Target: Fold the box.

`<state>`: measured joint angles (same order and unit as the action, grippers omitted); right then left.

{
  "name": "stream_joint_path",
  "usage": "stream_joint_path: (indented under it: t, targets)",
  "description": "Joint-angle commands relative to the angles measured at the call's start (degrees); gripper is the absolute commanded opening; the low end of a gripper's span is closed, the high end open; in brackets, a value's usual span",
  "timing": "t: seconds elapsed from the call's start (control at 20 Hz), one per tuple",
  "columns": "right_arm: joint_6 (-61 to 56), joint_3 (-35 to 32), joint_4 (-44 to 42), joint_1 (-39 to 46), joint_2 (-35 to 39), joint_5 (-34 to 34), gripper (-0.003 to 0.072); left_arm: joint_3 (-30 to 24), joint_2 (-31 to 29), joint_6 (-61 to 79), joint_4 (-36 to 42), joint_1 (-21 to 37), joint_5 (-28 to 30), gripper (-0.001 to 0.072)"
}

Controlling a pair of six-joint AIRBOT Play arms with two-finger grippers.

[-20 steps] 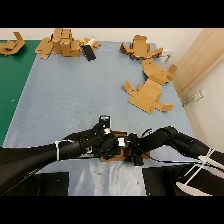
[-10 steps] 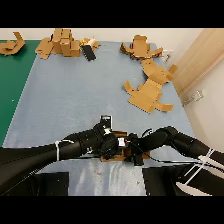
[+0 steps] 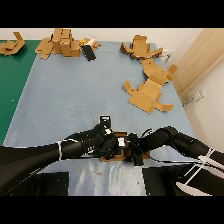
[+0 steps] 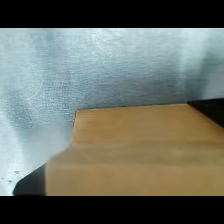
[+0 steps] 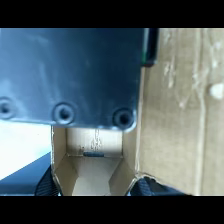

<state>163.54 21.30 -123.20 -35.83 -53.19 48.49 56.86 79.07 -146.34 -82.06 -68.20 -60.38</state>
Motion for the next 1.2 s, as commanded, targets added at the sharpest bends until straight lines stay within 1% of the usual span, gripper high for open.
stream_joint_path:
  t: [0.0,0.3,0.35,0.4,0.45,0.55,0.6,0.65,1.15]
  targets:
    - [0.0,0.04,-0.02,0.0,-0.02,0.02,0.0448,-0.04,1.05,-2.19,-0.44,-0.02,-3.34,0.0312]
    - [0.0,0.04,-0.02,0.0,-0.02,0.0,0.0449,-0.02,1.07,-2.23,-0.48,0.0,-2.67,0.0308]
    - [0.0,0.04,-0.02,0.0,-0.02,0.0,0.0449,-0.02,1.07,-2.21,-0.48,0.0,-2.58,0.0224]
    - [0.0,0.04,-0.02,0.0,-0.02,0.0,0.0448,-0.02,1.07,-2.21,-0.5,0.0,-2.58,0.0121]
    - [0.0,0.04,-0.02,0.0,-0.02,0.0,0.0449,-0.04,1.07,-2.19,-0.52,0.0,-2.38,0.0108]
    - [0.0,0.04,-0.02,0.0,-0.02,0.0,0.0448,-0.04,1.07,-2.19,-0.48,-0.04,-1.2,0.0107]
    - [0.0,0.04,-0.02,0.0,-0.02,0.0,0.0449,-0.02,1.14,-2.23,-0.46,-0.04,-1.03,0.0085]
    - [0.0,0.04,-0.02,0.0,-0.02,0.0,0.0449,-0.02,1.29,-2.16,-0.46,-0.04,-1.14,0.0015]
    - [0.0,0.04,-0.02,0.0,-0.02,0.0,0.0449,-0.02,1.31,0.48,-0.44,-0.02,-1.14,0.0018]
